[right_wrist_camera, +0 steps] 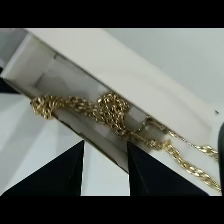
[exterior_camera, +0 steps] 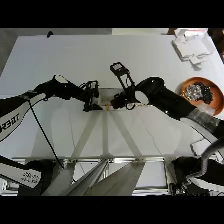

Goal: Fold the box and place the chain.

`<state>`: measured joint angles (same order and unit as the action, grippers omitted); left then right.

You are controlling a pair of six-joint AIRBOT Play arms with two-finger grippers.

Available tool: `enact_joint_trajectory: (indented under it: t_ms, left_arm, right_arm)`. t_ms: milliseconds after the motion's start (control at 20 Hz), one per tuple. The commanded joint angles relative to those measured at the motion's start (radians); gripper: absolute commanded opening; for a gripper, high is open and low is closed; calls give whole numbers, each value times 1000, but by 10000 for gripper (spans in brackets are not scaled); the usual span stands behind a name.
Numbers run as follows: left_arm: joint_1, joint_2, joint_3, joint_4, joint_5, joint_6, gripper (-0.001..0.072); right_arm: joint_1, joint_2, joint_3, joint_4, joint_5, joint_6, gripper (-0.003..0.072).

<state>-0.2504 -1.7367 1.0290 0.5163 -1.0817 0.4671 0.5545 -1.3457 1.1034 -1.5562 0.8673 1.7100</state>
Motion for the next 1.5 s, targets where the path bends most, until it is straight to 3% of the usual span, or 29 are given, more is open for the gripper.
enact_joint_trajectory:
  t_ms: [0,50,150,350,500,550,600,750,900,1150,1200,1250,1300,1350,1400,1450]
  left_arm:
    - [-1,1,1,0,0,0,277]
    - [-1,1,1,0,0,0,277]
    - [-1,1,1,0,0,0,277]
    - [-1,1,1,0,0,0,277]
    - [-1,1,1,0,0,0,277]
    - [-1,1,1,0,0,0,277]
    - [-1,1,1,0,0,0,277]
    - [-1,1,1,0,0,0,277]
    - [-1,1,1,0,0,0,277]
    - [-1,1,1,0,0,0,277]
    - [-1,1,1,0,0,0,277]
    - [-1,1,1,0,0,0,277]
    - [-1,1,1,0,0,0,277]
    - [-1,1,1,0,0,0,277]
    - [-1,1,1,0,1,0,277]
    - [-1,1,1,0,0,0,277]
  right_arm:
    - [0,62,1,-76,111,-98,299]
    - [-8,73,0,-115,142,-129,302]
    - [-58,80,0,-125,195,-179,400]
    - [-260,76,-3,-108,253,-161,480]
    - [-414,69,-6,-93,254,-178,490]
    - [-461,62,-16,-92,250,-213,579]
    - [-502,54,-35,-84,242,-268,605]
    - [-587,47,-138,-56,185,-408,624]
    - [-638,44,-253,19,38,-549,623]
    - [-648,-61,-271,98,-53,-597,621]
    - [-644,-91,-271,95,-47,-596,608]
    - [-641,-111,-271,94,-44,-596,515]
    - [-637,-120,-271,95,-46,-595,360]
    - [-633,-119,-271,95,-47,-593,155]
    - [-624,-111,-271,95,-45,-593,12]
    - [-616,-100,-271,94,-45,-593,11]
